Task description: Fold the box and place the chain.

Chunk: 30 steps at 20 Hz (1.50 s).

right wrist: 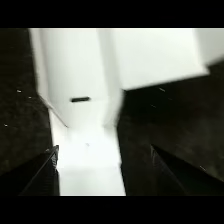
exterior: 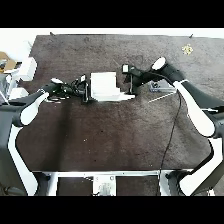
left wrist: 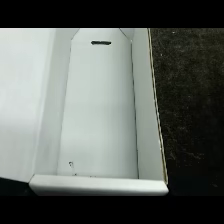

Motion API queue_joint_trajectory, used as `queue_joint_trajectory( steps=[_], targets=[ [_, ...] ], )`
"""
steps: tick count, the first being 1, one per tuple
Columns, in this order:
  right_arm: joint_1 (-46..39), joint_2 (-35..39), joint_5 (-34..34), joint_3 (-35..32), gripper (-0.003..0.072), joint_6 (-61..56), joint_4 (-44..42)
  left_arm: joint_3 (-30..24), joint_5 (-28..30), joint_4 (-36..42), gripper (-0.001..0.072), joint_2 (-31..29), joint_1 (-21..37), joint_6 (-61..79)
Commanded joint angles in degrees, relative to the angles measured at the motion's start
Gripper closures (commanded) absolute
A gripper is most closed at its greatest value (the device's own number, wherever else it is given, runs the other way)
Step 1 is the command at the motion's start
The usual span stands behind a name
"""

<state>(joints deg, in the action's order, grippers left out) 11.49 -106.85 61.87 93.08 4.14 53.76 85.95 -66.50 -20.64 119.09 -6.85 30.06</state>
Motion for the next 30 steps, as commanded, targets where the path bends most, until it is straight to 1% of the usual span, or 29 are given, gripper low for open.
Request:
queue_joint_trajectory(
  steps=[1,4,5,7,8,9,10,11,12,16,24,25,26,27,29,30],
  targets=[
    [1.68,-2.45,-1.92,-1.27,0.0067,4.98,-2.71,0.0,0.02,0.11,0.0485,-0.04,0.0,0.0],
    [1.77,-3.61,-2.32,-1.25,0.007,6.21,-5.6,0.0,0.02,0.11,0.0485,-0.04,0.0,0.0],
    [1.77,-3.78,-2.4,-1.22,0.0173,6.21,-5.68,0.0,0.02,0.11,0.0485,-0.04,0.0,0.0],
    [1.79,-4.07,-2.8,-1.22,0.0189,6.19,-6.8,0.0,0.02,0.11,0.0485,-0.04,0.0,0.0],
    [1.77,-4.28,-2.86,-1.18,0.0313,6.19,-7.3,0.0,0.02,0.11,0.0485,-0.04,0.0,0.0],
    [1.79,-4.48,-3.04,-1.18,0.0311,6.19,-7.5,0.0,0.02,0.11,0.0485,-0.04,0.0,0.0],
    [1.79,-4.61,-2.93,-1.18,0.0412,6.19,-7.58,0.0,0.02,0.11,0.0485,-0.04,0.0,0.0],
    [1.79,-4.74,-2.86,-1.18,0.0474,6.19,-7.98,0.0,0.02,0.11,0.0485,-0.04,0.0,0.0],
    [1.79,-4.85,-2.71,-1.18,0.0478,6.19,-8.96,0.0,0.0,0.11,0.0485,-0.04,0.0,0.0],
    [1.99,-5.68,-2.78,-1.18,0.0478,6.32,-15.58,0.0,0.02,0.11,0.0485,-0.04,0.0,0.0],
    [3.8,-7.32,-4.07,-1.18,0.0476,7.89,-15.61,-0.02,0.02,0.11,0.0485,-0.04,0.0,0.0],
    [3.78,-7.32,-4.07,-1.18,0.0465,7.87,-15.43,0.0,0.02,0.11,0.0485,-0.04,0.0,0.0],
    [3.78,-7.32,-3.82,-1.18,0.0368,7.89,-15.43,0.0,0.02,0.11,0.0485,-0.04,0.0,0.0],
    [3.78,-7.32,-3.76,-1.18,0.0329,7.89,-15.43,0.0,0.02,0.11,0.0485,-0.04,0.0,0.0],
    [3.78,-7.32,-3.82,-1.18,0.0327,7.89,-14.97,0.0,0.0,0.11,0.0486,-0.04,0.0,0.0],
    [3.76,-7.32,-3.85,-1.18,0.0146,7.87,-14.69,0.0,0.0,0.11,0.0485,-0.04,0.0,0.0]
  ],
)
